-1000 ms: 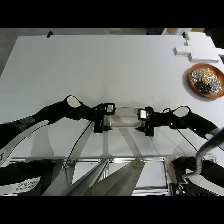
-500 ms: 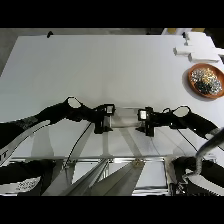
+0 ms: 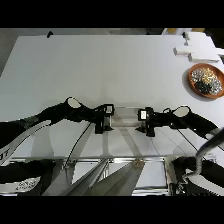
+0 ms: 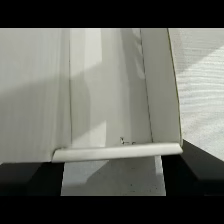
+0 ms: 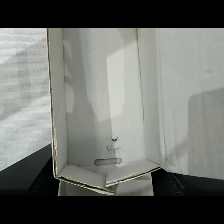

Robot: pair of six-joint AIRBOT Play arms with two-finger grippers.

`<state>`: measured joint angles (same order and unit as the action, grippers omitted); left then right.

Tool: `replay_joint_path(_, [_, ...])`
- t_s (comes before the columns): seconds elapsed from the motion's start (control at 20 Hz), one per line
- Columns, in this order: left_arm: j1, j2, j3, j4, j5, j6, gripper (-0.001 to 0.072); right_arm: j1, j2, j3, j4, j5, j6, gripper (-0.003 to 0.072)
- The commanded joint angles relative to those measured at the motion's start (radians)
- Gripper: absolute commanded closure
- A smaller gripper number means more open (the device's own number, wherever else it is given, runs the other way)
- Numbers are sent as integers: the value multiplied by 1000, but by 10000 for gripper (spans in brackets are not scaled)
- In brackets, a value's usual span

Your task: Fold the box and place the chain.

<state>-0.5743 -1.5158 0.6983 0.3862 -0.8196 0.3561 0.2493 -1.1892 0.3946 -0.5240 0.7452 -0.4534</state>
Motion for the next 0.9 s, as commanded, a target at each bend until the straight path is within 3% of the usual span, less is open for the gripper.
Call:
replay_joint_path(0.0, [-1, -3, -1, 5, 0, -1, 673, 0, 1, 0, 2, -3, 0, 434])
replay_joint_path(0.85, [-1, -3, -1, 5, -1, -1, 675, 0, 1, 0, -18, -2, 5, 429])
